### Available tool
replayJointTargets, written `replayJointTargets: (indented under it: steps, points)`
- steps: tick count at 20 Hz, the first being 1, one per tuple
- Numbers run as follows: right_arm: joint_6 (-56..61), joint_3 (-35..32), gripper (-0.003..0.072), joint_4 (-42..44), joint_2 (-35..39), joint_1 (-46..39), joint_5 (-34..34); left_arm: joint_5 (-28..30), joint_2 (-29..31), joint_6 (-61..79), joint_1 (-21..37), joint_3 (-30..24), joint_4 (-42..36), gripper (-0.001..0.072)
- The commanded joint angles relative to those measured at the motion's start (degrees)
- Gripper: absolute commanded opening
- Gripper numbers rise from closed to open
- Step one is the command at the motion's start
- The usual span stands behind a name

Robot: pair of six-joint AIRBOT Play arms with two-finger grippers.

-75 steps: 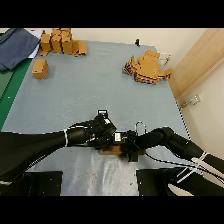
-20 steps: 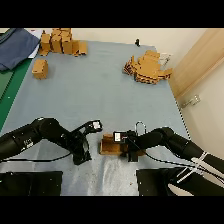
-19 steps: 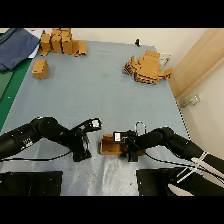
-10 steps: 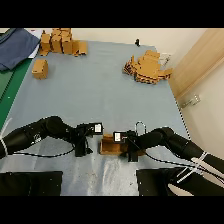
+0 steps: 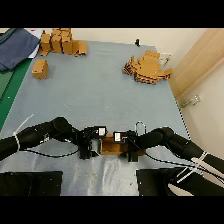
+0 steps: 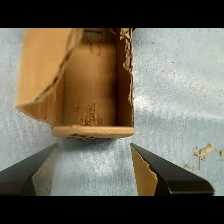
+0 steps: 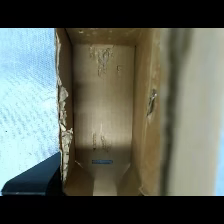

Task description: Fold the box.

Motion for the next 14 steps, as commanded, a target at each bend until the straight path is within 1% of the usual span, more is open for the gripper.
replayJointTargets:
  steps: [1, 3, 7, 11, 14]
  points:
    - [0.0, 0.0, 0.0465, 0.0, 0.0, 0.0, 0.0, 0.8, -1.3, 1.4, -0.9, 0.4, -1.1, 0.0700]
    - [0.0, 0.0, 0.0465, 0.0, 0.0, 0.0, 0.0, 1.9, -2.6, 2.8, -2.0, 0.9, -1.1, 0.0700]
    - [0.0, 0.0, 0.0465, 0.0, 0.0, 0.0, 0.0, 1.8, -3.1, 2.7, -2.6, 2.4, -1.2, 0.0700]
    - [0.0, 0.0, 0.0465, 0.0, 0.1, 0.0, 0.0, 1.8, -4.1, 2.7, -2.7, 2.4, -1.2, 0.0700]
    - [0.0, 0.0, 0.0465, 0.0, 0.0, 0.0, 0.0, 3.4, -4.7, 3.0, -4.0, 2.5, -1.1, 0.0700]
